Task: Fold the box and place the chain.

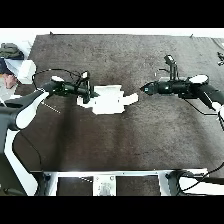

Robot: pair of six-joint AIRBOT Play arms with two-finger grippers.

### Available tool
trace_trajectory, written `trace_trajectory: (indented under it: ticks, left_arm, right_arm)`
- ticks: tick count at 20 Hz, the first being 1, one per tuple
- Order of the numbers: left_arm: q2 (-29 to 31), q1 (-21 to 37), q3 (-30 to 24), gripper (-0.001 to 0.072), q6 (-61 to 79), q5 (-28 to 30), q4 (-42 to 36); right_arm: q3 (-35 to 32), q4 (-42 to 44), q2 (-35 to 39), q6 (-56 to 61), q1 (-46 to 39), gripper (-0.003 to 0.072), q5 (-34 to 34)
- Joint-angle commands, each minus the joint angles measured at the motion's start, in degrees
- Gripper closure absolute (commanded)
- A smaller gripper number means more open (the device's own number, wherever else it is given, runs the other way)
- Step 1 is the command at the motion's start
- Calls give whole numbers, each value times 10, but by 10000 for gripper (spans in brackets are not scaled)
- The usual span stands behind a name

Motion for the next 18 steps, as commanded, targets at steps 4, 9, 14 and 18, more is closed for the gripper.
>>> trace_trajectory:
  ticks: [4, 9, 14, 18]
  left_arm:
    - [-5, 0, -2, 699, 28, 10, 0]
    - [-5, 0, -2, 698, 28, 9, -1]
    - [-5, 0, -2, 698, 28, 9, -1]
    - [-5, 0, -2, 698, 28, 9, -1]
  right_arm:
    - [0, 0, 0, -67, 15, 300, 14]
    - [0, 4, 0, -77, 15, 301, 0]
    - [0, 14, -2, -78, 21, 300, -5]
    - [0, -4, -2, -190, 63, 93, -4]
